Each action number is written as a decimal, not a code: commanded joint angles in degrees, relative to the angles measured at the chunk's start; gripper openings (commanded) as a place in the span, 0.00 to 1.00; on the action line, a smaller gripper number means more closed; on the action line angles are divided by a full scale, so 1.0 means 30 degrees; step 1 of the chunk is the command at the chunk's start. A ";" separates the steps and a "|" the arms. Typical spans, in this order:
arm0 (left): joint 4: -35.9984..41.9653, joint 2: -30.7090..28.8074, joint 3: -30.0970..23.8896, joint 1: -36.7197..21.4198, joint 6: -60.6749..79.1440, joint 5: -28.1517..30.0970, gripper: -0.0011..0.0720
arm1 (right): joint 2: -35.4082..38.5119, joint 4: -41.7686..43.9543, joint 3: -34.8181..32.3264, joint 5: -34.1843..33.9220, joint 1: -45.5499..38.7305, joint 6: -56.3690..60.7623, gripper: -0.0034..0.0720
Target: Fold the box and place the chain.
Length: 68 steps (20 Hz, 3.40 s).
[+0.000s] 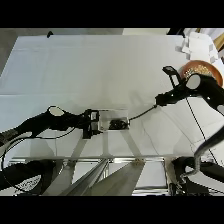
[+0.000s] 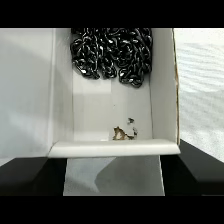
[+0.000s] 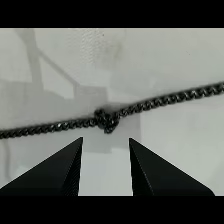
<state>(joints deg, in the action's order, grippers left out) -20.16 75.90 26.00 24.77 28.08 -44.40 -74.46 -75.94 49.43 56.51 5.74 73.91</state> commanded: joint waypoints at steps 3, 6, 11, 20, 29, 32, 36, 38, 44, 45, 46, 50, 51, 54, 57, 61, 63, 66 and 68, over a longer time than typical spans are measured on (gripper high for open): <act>0.0000 -0.0007 0.0007 -0.0015 0.0000 0.0007 0.36 | -0.1530 -0.0918 -0.0015 -0.1209 0.0874 0.0306 0.43; 0.0000 0.0000 0.0007 -0.0015 0.0000 0.0000 0.36 | -0.1537 -0.1195 -0.0022 -0.1122 0.0918 0.0430 0.39; 0.0000 -0.0007 0.0007 -0.0015 0.0000 0.0007 0.36 | -0.1537 -0.1173 -0.0415 -0.0831 0.0925 0.0430 0.33; 0.0000 -0.0007 0.0007 -0.0015 0.0007 0.0000 0.36 | -0.1151 -0.1115 -0.0590 -0.1443 0.1486 0.0364 0.08; 0.0000 -0.0007 0.0007 -0.0015 0.0000 0.0007 0.36 | 0.6098 -0.1115 -0.0590 0.0321 0.4962 -0.0801 0.06; 0.0000 -0.0007 0.0007 -0.0015 0.0000 0.0000 0.36 | 0.9347 -0.1064 -0.0590 0.1224 0.6237 -0.0801 0.06; 0.0000 -0.0007 0.0007 -0.0015 0.0007 0.0000 0.36 | 1.2335 0.0962 -0.0590 0.1494 0.7235 -0.0809 0.06; 0.0000 -0.0007 0.0007 -0.0015 0.0007 0.0000 0.36 | 1.3078 0.2637 -0.0590 0.1290 0.7431 -0.1326 0.06; 0.0000 -0.0007 0.0007 -0.0015 0.0000 0.0000 0.36 | 1.3296 0.8808 -0.0590 -0.0699 0.7431 -0.4364 0.06; 0.0000 -0.0007 0.0007 -0.0015 0.0007 0.0007 0.36 | 1.3296 0.9799 -0.0590 -0.1596 0.7431 -0.4699 0.06; 0.0000 0.0000 0.0007 -0.0015 0.0007 0.0000 0.36 | 1.3289 1.0630 -0.0590 -0.2288 0.7431 -0.4954 0.06; 0.0000 -0.0007 0.0007 -0.0015 0.0000 0.0007 0.36 | 1.3180 1.2473 -0.0590 -0.3220 0.7431 -0.5311 0.06; 0.0000 -0.0007 0.0007 -0.0015 0.0007 0.0007 0.36 | 1.3121 1.2546 -0.0590 -0.3155 0.7431 -0.5311 0.06; 0.0000 -0.0007 0.0007 -0.0015 0.0000 0.0000 0.36 | 1.2466 1.2298 -0.0590 -0.2484 0.7431 -0.5319 0.06; 0.0000 -0.0007 0.0007 -0.0015 0.0007 0.0007 0.36 | 1.0557 1.2160 -0.0612 -0.1122 0.7431 -0.5909 0.06; 0.0000 -0.0007 0.0007 -0.0015 0.0000 0.0000 0.36 | 0.7286 1.1409 -0.1195 -0.0219 0.8021 -0.6674 0.06; 0.0000 -0.0007 0.0007 -0.0015 0.0007 0.0007 0.36 | 0.5712 1.0382 -0.1457 -0.0233 0.9027 -0.6674 0.06; 0.0000 -0.0007 0.0007 -0.0015 0.0000 0.0000 0.36 | 0.3716 0.9573 -0.1559 -0.0437 1.0659 -0.6674 0.06; 0.0000 -0.0007 0.0007 -0.0015 0.0007 0.0000 0.36 | 0.2856 0.9289 -0.1559 -0.1246 1.1431 -0.6659 0.06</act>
<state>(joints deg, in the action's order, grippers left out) -20.14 75.90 26.00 24.77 28.08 -44.40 -61.30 -45.82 44.99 54.54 36.58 54.13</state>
